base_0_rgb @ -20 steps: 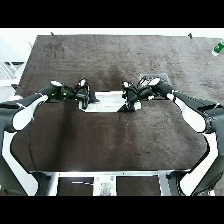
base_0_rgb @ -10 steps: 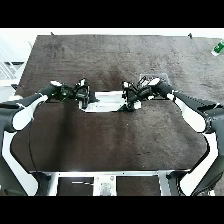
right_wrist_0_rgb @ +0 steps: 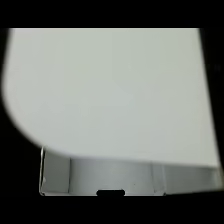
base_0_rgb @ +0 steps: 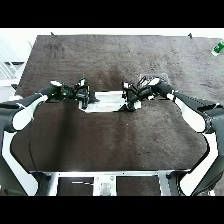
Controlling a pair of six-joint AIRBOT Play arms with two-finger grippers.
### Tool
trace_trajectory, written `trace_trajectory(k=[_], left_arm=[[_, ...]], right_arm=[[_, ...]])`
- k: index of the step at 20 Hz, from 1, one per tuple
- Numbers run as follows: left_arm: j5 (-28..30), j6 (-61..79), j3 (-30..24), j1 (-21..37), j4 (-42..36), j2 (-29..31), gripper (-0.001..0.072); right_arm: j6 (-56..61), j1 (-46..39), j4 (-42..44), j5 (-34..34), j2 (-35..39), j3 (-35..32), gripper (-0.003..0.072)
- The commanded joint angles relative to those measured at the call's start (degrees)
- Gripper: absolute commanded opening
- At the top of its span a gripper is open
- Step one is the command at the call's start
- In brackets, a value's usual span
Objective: Fold the box and place the chain.
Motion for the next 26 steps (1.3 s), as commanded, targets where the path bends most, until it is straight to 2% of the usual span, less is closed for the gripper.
trace_trajectory(k=[1,15,18,22,24,26], left_arm=[[0.0,0.0,0.0,0.0,0.0,0.0,0.0023],[0.0,0.0,0.0,0.0,0.0,0.0,0.0023],[0.0,0.0,0.0,0.0,0.0,0.0,0.0022],[0.0,0.0,0.0,0.0,0.0,0.0,0.0022],[0.0,0.0,0.0,0.0,0.0,0.0,0.0022],[0.0,0.0,0.0,0.0,0.0,0.0,0.0023]], right_arm=[[-0.2,0.4,-1.1,0.5,0.0,0.3,0.0599],[0.2,0.6,-1.0,0.5,0.0,0.3,0.0576],[0.2,0.5,-1.0,0.6,0.0,0.3,0.0495],[0.2,0.5,-1.0,0.6,0.0,0.3,0.0495],[0.2,0.5,-1.0,0.7,0.0,0.3,0.0433],[0.2,0.5,-0.9,0.7,0.0,0.3,0.0435]])
